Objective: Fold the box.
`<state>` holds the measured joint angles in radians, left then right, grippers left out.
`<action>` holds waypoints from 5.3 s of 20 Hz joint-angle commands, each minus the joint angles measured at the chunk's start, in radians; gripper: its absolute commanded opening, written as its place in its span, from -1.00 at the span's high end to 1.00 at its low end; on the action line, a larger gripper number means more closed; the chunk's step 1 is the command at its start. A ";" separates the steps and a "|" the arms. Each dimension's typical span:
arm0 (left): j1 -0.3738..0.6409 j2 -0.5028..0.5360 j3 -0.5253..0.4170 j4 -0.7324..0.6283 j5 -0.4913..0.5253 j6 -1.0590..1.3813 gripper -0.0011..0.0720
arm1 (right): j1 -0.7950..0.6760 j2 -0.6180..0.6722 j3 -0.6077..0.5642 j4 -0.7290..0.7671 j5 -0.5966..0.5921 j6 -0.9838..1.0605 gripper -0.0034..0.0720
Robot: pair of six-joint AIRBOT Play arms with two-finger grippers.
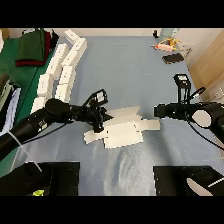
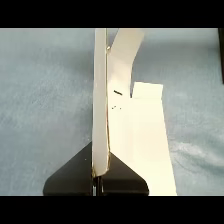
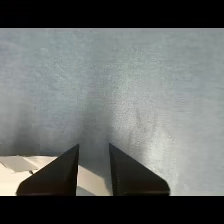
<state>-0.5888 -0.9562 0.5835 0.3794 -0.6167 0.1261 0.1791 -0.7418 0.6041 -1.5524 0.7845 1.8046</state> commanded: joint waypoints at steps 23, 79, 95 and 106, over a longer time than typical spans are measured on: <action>-0.126 -0.077 -0.115 -0.087 0.078 0.282 0.94 | 0.002 -0.001 0.000 0.005 -0.027 0.064 0.11; 0.021 -0.175 -0.039 0.040 -0.143 0.056 0.94 | 0.195 0.068 -0.001 0.297 0.483 -0.092 0.91; 0.021 -0.175 -0.039 0.040 -0.143 0.056 0.94 | 0.887 -0.085 -0.200 -0.206 -0.005 -0.387 -0.81; 0.021 -0.175 -0.039 0.040 -0.143 0.056 0.94 | 0.886 -0.117 -0.133 -0.444 0.006 0.022 -0.80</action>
<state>-0.5678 -1.1309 0.5453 0.4198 -0.7597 0.1825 1.0657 -0.8753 0.4530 -1.9179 0.7658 1.7218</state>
